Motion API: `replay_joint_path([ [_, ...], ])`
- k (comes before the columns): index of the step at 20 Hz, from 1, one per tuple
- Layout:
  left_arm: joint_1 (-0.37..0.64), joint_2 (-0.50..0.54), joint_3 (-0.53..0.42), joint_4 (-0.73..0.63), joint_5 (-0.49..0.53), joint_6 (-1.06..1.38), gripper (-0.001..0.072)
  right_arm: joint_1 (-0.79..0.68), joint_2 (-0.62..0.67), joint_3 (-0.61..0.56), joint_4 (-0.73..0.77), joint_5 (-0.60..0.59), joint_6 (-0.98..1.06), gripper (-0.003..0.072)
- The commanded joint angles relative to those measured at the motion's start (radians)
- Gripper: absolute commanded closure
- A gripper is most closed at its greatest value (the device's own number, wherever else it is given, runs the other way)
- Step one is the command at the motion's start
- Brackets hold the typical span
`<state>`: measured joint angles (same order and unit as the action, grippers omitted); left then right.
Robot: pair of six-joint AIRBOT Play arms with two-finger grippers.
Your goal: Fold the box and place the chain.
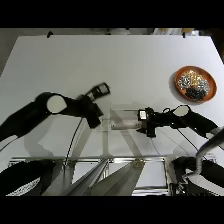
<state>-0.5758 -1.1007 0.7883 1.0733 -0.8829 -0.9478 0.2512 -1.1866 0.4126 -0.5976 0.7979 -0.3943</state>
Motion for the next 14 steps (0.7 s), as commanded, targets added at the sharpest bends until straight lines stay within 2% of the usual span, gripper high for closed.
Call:
replay_joint_path([
  [1,0.122,0.027,-0.032,0.089,-0.027,-0.447,0.0706,0.0,0.001,0.001,0.0,0.0,0.0,0.0289],
  [3,0.157,0.004,-0.078,0.062,-0.024,-0.567,0.0705,0.0,0.001,0.001,0.0,0.0,0.0,0.0289],
  [5,0.163,-0.037,-0.123,0.022,-0.003,-0.583,0.0705,0.0,0.001,0.001,0.0,0.0,0.0,0.0289],
  [10,0.107,-0.174,-0.129,-0.169,0.017,-0.572,0.0705,0.0,0.001,0.001,0.0,0.0,0.0,0.0289],
  [14,0.056,-0.241,-0.129,-0.229,0.03,-0.555,0.0705,0.0,0.001,0.001,0.0,0.0,0.0,0.0289],
])
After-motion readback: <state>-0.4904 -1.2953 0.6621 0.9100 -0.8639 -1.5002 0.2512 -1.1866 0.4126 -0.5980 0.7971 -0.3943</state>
